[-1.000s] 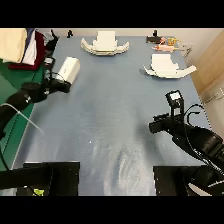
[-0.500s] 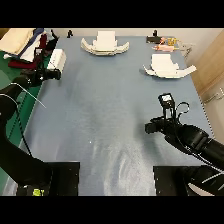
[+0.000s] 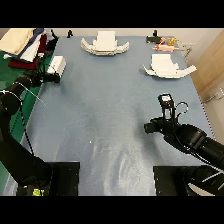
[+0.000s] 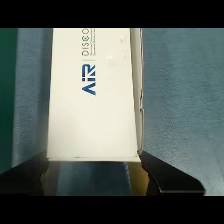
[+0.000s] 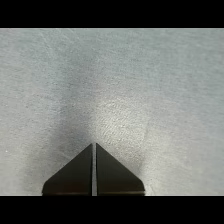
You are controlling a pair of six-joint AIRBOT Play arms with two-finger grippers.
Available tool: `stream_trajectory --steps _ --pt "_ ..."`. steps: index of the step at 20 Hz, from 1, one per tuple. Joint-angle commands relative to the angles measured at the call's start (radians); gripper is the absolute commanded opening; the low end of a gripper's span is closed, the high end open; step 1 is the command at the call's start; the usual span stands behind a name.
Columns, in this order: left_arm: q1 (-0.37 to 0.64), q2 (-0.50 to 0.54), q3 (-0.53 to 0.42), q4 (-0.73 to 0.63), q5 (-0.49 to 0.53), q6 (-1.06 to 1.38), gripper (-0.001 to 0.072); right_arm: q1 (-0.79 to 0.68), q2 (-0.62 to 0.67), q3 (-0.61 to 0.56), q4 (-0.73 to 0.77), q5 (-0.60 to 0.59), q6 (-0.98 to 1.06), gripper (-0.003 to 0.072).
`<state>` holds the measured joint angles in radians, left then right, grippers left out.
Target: Fold the box.
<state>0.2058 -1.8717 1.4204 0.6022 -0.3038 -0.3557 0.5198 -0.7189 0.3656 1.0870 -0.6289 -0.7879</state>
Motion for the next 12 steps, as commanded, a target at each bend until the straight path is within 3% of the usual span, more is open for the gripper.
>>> stream_trajectory --steps 1,12 --pt "0.018 -0.006 0.003 0.041 -0.04 -0.066 0.0531 0.0 -0.001 0.001 0.001 0.001 0.003 0.0039" --pt "0.025 -0.006 0.004 0.041 -0.045 -0.082 0.0531 0.0 -0.001 0.001 0.001 0.001 0.003 0.004"
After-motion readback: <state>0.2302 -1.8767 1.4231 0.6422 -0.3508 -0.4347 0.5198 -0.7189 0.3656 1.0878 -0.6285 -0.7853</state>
